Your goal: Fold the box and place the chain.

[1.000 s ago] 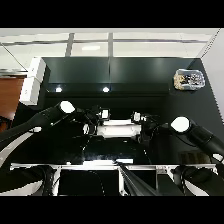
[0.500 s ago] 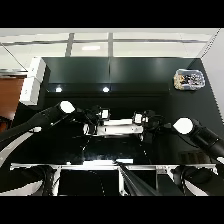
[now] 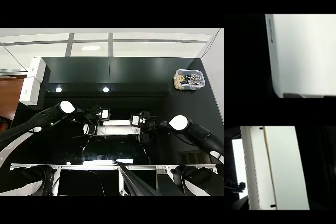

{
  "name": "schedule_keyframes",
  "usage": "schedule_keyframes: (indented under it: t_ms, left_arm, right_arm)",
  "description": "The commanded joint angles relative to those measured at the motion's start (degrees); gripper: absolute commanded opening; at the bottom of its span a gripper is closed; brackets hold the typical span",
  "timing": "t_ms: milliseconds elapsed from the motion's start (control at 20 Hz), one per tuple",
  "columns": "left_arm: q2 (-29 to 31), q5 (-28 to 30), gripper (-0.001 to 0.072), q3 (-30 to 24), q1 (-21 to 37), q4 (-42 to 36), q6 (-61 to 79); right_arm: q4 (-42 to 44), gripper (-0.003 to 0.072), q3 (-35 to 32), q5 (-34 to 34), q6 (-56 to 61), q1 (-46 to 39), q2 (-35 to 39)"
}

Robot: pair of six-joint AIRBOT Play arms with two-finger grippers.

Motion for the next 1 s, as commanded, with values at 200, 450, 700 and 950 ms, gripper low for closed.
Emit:
schedule_keyframes:
  t_ms: [200, 450, 700, 950]
  left_arm:
    - [-0.02, 0.11, 0.0029, -0.02, 0.00, 0.02, 0.00]
    - [-0.02, 0.09, 0.0029, -0.02, 0.00, 0.02, -0.02]
    - [-0.02, 0.09, 0.0029, -0.02, -0.02, 0.00, 0.00]
    - [-0.02, 0.07, 0.0029, -0.02, -0.02, 0.02, -0.02]
  right_arm:
    - [7.23, 0.0672, 0.00, 3.96, -12.55, -6.80, -5.90]
    - [8.92, 0.0673, 0.00, 5.38, -16.98, -7.37, -8.87]
    - [8.74, 0.0672, 0.02, 5.14, -16.98, -7.15, -9.73]
    - [8.17, 0.0672, 0.02, 1.81, -14.69, -5.57, -9.84]
